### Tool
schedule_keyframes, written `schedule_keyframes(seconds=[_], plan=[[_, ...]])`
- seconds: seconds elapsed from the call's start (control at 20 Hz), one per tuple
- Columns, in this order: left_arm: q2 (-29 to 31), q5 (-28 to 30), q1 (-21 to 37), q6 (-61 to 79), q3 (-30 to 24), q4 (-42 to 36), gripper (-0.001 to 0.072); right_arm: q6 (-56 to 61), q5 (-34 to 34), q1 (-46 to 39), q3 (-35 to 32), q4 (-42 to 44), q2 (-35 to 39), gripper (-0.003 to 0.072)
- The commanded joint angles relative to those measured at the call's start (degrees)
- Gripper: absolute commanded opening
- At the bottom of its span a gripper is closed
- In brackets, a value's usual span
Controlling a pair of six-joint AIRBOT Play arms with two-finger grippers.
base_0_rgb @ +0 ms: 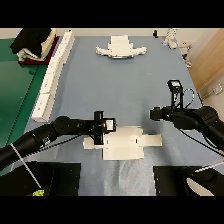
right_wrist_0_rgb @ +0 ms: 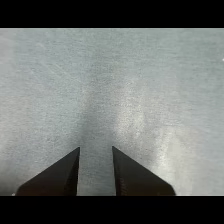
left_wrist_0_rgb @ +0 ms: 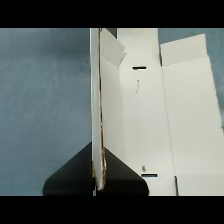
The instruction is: Fold the box.
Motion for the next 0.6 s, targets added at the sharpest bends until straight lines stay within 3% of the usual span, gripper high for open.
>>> schedule_keyframes(seconds=[0.0, 0.2, 0.4, 0.55], plan=[[0.0, 1.4, 2.4, 1.6, 3.3, 5.6, 0.0013, 0.0, 0.1, 0.0, 0.0, 0.2, 0.0, 0.0323], [0.4, 2.7, -1.6, 5.9, 2.7, 5.0, 0.0007, 0.0, 0.9, 0.0, 0.0, 0.2, 0.0, 0.0322], [3.2, 16.2, -9.6, 0.5, -3.8, 4.5, 0.0007, 1.1, 1.2, 0.0, 0.0, 0.2, 0.0, 0.0323], [3.3, 22.5, -14.1, -2.8, -8.1, 4.5, 0.0007, 1.1, 2.2, 0.0, 0.0, 0.2, 0.0, 0.0322]])
